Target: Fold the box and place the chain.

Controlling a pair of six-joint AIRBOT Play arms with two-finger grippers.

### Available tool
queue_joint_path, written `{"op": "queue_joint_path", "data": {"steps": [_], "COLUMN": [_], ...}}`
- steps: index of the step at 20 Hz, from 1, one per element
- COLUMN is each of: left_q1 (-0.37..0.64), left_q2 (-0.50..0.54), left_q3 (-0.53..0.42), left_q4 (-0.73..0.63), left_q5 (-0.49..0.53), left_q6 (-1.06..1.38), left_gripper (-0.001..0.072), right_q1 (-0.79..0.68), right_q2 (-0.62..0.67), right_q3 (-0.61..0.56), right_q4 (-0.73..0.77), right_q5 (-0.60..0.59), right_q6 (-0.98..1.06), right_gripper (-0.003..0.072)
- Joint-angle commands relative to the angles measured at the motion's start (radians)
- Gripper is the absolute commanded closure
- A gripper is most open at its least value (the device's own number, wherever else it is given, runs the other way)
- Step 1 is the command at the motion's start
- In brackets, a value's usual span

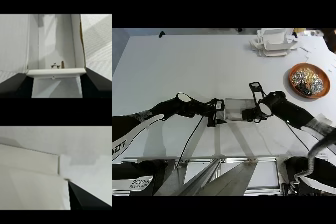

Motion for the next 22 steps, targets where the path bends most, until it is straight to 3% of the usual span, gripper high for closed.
{"op": "queue_joint_path", "data": {"steps": [1,5,8,10,11,12,13,16,22], "left_q1": [0.000,0.000,0.000,0.000,0.000,0.000,0.000,0.000,0.000], "left_q2": [0.000,0.000,0.000,0.000,0.000,0.000,0.000,0.000,0.000], "left_q3": [0.000,0.000,0.000,0.000,0.000,0.000,0.000,0.000,0.000], "left_q4": [0.000,0.000,0.000,0.000,0.000,0.000,0.000,0.000,0.000], "left_q5": [0.000,-0.001,-0.002,-0.002,-0.002,-0.002,-0.002,-0.002,-0.002], "left_q6": [0.000,0.000,0.000,0.000,0.000,0.000,0.000,0.000,0.000], "left_gripper": [0.0572,0.0572,0.0572,0.0572,0.0572,0.0572,0.0572,0.0572,0.0572], "right_q1": [-0.001,-0.107,-0.301,-0.449,-0.521,-0.597,-0.662,-0.829,-0.960], "right_q2": [0.132,0.287,0.306,0.303,0.301,0.294,0.281,0.189,-0.073], "right_q3": [0.001,0.027,0.155,0.229,0.249,0.260,0.263,0.263,0.263], "right_q4": [-0.003,-0.007,-0.007,-0.007,-0.007,-0.008,-0.007,-0.003,0.004], "right_q5": [0.072,0.111,0.176,0.135,0.103,0.074,0.050,0.033,-0.031], "right_q6": [-0.115,-0.217,-0.358,-0.408,-0.435,-0.475,-0.508,-0.546,-0.549], "right_gripper": [0.0266,0.0272,0.0273,0.0293,0.0316,0.0412,0.0452,0.0452,0.0451]}}
